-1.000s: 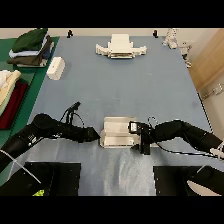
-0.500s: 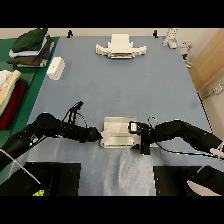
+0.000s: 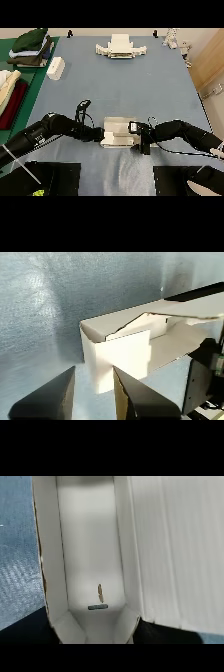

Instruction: Fold the box.

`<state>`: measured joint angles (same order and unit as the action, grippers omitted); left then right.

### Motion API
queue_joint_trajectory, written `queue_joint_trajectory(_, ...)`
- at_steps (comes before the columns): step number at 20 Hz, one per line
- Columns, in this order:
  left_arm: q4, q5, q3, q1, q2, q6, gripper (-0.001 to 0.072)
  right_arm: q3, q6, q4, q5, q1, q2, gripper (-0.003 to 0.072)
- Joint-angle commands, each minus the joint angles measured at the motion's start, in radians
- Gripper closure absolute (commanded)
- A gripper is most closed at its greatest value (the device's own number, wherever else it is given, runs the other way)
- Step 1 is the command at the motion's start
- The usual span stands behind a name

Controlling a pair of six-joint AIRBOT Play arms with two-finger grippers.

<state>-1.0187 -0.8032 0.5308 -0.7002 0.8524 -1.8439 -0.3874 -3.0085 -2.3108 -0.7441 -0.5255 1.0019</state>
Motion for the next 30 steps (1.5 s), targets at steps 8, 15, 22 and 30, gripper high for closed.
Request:
queue_joint_trajectory(8,-0.340,-0.136,0.202,-0.206,0.168,-0.413,0.0368,0.000,0.000,0.000,0.000,0.000,0.000,0.0145)
queue_joint_trajectory(15,-0.398,-0.282,0.336,-0.295,0.317,-0.576,0.0368,0.000,0.000,0.000,0.000,0.000,0.000,0.0145)
queue_joint_trajectory(22,-0.445,-0.349,0.425,-0.317,0.400,-0.637,0.0368,0.000,0.000,0.000,0.000,0.000,0.000,0.0145)
queue_joint_trajectory(30,-0.486,-0.387,0.479,-0.341,0.524,-0.644,0.0369,0.000,0.000,0.000,0.000,0.000,0.001,0.0146)
